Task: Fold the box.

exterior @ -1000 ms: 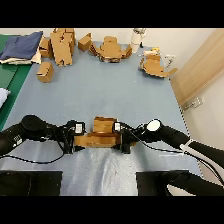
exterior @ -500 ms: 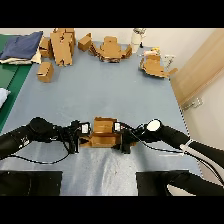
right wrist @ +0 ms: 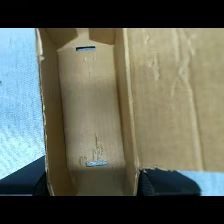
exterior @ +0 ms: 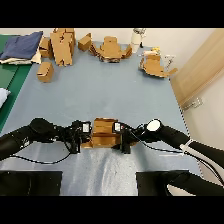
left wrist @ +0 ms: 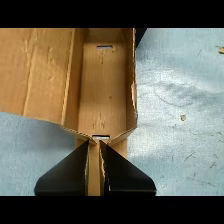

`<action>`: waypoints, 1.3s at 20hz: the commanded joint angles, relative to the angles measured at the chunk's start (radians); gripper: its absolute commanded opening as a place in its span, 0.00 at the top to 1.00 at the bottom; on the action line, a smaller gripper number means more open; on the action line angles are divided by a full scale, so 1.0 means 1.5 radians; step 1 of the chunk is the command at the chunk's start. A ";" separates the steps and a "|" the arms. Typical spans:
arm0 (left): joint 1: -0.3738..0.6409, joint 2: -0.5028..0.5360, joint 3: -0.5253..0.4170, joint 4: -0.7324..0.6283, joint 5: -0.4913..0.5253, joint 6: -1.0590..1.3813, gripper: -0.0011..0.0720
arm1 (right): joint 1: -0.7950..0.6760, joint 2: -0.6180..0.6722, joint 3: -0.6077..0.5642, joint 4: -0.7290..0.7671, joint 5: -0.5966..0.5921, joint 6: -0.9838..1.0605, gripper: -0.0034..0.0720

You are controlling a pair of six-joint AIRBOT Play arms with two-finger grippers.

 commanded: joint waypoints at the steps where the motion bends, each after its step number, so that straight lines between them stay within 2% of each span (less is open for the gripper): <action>1: -0.017 0.000 0.001 -0.007 0.004 0.001 0.84 | 0.000 0.000 0.001 0.001 0.000 0.001 0.19; 8: -0.023 -0.012 0.001 -0.008 0.016 0.000 0.84 | 0.000 0.000 0.001 0.001 0.000 0.001 0.19; 26: -0.023 -0.038 0.001 -0.092 0.048 -0.001 0.84 | 0.000 0.000 0.001 0.001 0.000 0.001 0.19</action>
